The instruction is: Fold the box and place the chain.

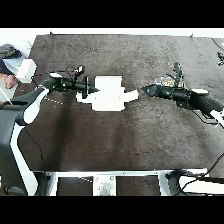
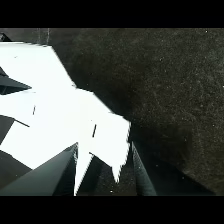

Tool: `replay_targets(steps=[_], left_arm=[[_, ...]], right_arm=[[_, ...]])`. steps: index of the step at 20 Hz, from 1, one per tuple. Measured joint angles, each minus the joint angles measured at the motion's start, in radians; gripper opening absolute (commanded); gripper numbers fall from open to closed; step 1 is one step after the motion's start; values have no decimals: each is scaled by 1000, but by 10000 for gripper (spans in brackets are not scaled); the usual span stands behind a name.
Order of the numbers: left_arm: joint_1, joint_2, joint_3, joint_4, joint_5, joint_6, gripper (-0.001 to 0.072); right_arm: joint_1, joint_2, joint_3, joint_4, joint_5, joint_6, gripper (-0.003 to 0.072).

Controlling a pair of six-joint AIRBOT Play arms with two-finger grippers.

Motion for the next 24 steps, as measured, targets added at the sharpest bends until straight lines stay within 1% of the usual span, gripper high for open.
replay_targets(steps=[6, 11, 19, 24], left_arm=[[0, -9, -5, 19, 22, 14, 5], [0, -17, -5, 31, 24, 16, 5], [1, -19, -5, 65, -40, 57, 6], [1, -19, -5, 79, -52, 66, 8]], right_arm=[[49, 0, 0, 0, 0, -64, 390], [95, 0, 0, 0, -1, -162, 390], [108, 0, 0, 0, -9, -256, 390], [109, 0, 0, -20, -14, -291, 390]])
